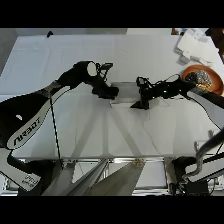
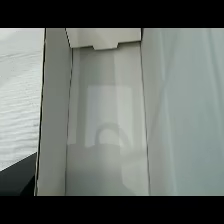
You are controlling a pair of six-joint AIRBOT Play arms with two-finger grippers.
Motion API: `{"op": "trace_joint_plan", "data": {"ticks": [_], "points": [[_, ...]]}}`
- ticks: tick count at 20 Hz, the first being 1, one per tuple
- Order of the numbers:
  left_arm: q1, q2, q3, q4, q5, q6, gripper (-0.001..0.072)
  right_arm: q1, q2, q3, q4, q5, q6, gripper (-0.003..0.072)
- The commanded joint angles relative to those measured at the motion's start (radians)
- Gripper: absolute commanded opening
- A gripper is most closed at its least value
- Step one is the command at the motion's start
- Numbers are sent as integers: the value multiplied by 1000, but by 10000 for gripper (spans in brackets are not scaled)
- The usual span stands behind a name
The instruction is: Fold the box and place the chain.
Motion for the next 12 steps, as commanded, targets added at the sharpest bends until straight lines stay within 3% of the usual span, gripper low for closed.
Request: {"op": "trace_joint_plan", "data": {"ticks": [1,7,10,12], "points": [[-22,-12,20,74,-60,-144,207,-1,0,0,0,-1,0,591],[-49,-26,48,124,-76,-307,194,-1,0,0,0,-1,0,591],[-71,-73,138,132,-88,-313,191,-1,0,0,0,-1,0,591],[-81,-109,202,148,-132,-313,152,-1,0,0,0,-1,0,591]]}}
